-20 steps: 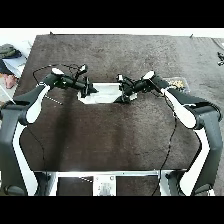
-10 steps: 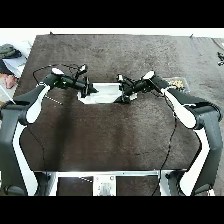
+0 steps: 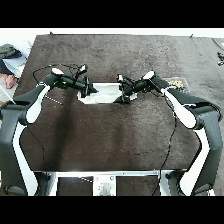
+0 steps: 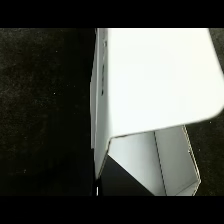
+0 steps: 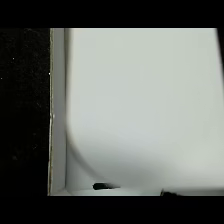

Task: Fold the box and place the chain.

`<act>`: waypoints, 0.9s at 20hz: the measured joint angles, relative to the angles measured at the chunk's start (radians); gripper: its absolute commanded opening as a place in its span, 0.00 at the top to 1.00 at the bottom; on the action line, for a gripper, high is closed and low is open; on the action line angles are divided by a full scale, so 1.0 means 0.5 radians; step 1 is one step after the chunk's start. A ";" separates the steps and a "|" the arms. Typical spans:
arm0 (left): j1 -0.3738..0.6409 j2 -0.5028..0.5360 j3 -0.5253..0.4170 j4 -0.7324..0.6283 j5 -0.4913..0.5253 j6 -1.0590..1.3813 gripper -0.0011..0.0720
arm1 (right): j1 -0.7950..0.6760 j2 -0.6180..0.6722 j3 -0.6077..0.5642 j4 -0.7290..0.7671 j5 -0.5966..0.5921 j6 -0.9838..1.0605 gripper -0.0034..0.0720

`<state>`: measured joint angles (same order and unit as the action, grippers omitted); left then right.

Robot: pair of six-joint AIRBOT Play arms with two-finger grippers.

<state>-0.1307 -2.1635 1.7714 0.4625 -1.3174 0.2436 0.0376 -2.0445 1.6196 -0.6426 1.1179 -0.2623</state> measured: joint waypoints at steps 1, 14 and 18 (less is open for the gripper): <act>0.000 0.000 0.000 0.001 0.001 -0.001 0.97 | 0.000 0.000 0.000 0.000 0.000 0.000 0.46; 0.002 0.006 -0.001 -0.026 -0.031 -0.001 0.53 | 0.000 0.000 0.000 -0.001 0.005 -0.006 0.46; 0.076 0.066 -0.001 -0.037 -0.050 -0.016 0.31 | 0.000 0.000 0.000 -0.001 0.005 -0.002 0.46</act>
<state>-0.0929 -2.1307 1.7710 0.4442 -1.3426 0.2356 0.0376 -2.0445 1.6196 -0.6430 1.1202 -0.2634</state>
